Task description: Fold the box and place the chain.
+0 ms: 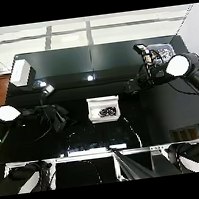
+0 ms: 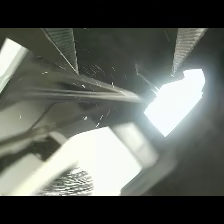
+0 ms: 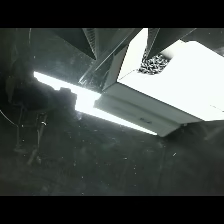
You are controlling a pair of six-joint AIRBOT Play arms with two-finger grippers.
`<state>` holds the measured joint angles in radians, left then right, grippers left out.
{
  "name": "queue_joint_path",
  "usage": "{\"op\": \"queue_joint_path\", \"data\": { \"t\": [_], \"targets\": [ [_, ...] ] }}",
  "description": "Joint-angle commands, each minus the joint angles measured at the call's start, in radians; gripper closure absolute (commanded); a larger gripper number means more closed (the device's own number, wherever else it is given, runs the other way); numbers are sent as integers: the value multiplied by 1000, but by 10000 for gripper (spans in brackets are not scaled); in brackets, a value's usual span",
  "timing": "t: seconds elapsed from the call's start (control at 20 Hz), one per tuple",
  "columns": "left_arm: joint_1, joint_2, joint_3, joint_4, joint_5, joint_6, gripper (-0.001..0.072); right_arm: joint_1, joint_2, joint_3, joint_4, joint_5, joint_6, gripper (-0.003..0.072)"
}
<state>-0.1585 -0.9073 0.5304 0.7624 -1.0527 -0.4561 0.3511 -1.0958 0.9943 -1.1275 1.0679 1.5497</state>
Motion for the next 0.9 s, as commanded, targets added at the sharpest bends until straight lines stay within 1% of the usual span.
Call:
{"op": "queue_joint_path", "data": {
  "t": [0.0, 0.1, 0.2, 0.3, 0.4, 0.6, 0.7, 0.85],
  "targets": [
    [-89, -47, -24, -113, 97, 601, -9, 0, 0, 0, 0, -3, 7, 322],
    [-135, -111, -7, -132, 157, 663, -9, 0, 0, 0, 0, -3, 11, 322],
    [-138, -206, 28, -171, 162, 737, -9, 0, 0, 0, 0, -5, 14, 322],
    [-138, -299, 73, -173, 160, 763, -9, 0, 0, 0, 0, -5, 14, 322],
    [-139, -362, 111, -172, 158, 764, -9, 0, 0, 0, 0, -2, 18, 323],
    [-141, -422, 138, -174, 143, 764, -9, 0, 0, 0, 0, -3, 18, 322],
    [-140, -432, 139, -173, 131, 764, -9, 0, 0, 0, 0, -11, 18, 323],
    [-168, -441, 140, -176, 142, 764, -9, 0, 0, 0, 0, -22, 18, 323]
  ]
}}
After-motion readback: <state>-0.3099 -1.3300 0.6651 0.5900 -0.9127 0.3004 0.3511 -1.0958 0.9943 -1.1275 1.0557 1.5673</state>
